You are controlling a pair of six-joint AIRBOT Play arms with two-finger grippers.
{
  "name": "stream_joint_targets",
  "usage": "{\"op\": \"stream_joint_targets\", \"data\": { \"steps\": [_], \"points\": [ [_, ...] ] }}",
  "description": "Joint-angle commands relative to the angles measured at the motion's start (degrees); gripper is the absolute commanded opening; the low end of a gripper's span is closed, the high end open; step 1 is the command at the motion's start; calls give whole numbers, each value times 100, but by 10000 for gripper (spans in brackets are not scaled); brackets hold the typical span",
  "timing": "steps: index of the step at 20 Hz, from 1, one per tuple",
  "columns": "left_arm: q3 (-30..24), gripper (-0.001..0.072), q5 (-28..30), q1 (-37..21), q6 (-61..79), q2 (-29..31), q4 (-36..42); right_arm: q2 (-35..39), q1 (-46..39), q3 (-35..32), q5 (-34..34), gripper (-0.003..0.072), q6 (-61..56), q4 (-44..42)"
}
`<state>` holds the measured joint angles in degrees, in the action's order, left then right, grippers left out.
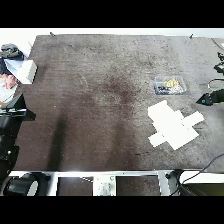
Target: Fold the box and place the chain.
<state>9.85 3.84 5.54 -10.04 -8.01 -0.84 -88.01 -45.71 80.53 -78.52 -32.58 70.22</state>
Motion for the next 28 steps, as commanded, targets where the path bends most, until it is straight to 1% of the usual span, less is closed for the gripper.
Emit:
{"op": "stream_joint_targets", "data": {
  "steps": [1, 3, 5, 6, 7, 9, 11, 14, 20, 24, 26, 28],
  "points": [
    [0, 11, 0, 0, 2, 2, -2, -669, -46, 555, -643, 554, 85, 645],
    [0, 10, 0, 0, 2, 2, -2, -704, -87, 597, -420, 554, 199, 649],
    [0, 11, 0, 0, 2, 2, -2, -732, -184, 601, -380, 551, 304, 647],
    [0, 11, 2, 0, 2, 2, -2, -772, -240, 601, -431, 528, 332, 629],
    [0, 11, 0, 0, 2, 2, -2, -828, -317, 603, -529, 483, 358, 616],
    [0, 10, 2, 0, 2, 2, -2, -992, -448, 601, -866, 483, 431, 398],
    [0, 11, 0, 0, 2, 2, -2, -1169, -533, 601, -1049, 483, 431, 59],
    [0, 11, 0, 0, 2, 2, -2, -1390, -581, 601, -1325, 483, 431, -57],
    [0, 10, 2, 0, 2, 2, -2, -1552, -579, 527, -1467, 483, 433, 4],
    [0, 11, 0, 0, 2, 2, -2, -1552, -581, 98, -1508, 483, 501, 413],
    [0, 10, 0, 0, 2, 2, -2, -1552, -634, 4, -1537, 483, 496, 177],
    [0, 11, 0, 0, 2, 2, -4, -1552, -649, -26, -1711, 482, 496, -149]
  ]
}}
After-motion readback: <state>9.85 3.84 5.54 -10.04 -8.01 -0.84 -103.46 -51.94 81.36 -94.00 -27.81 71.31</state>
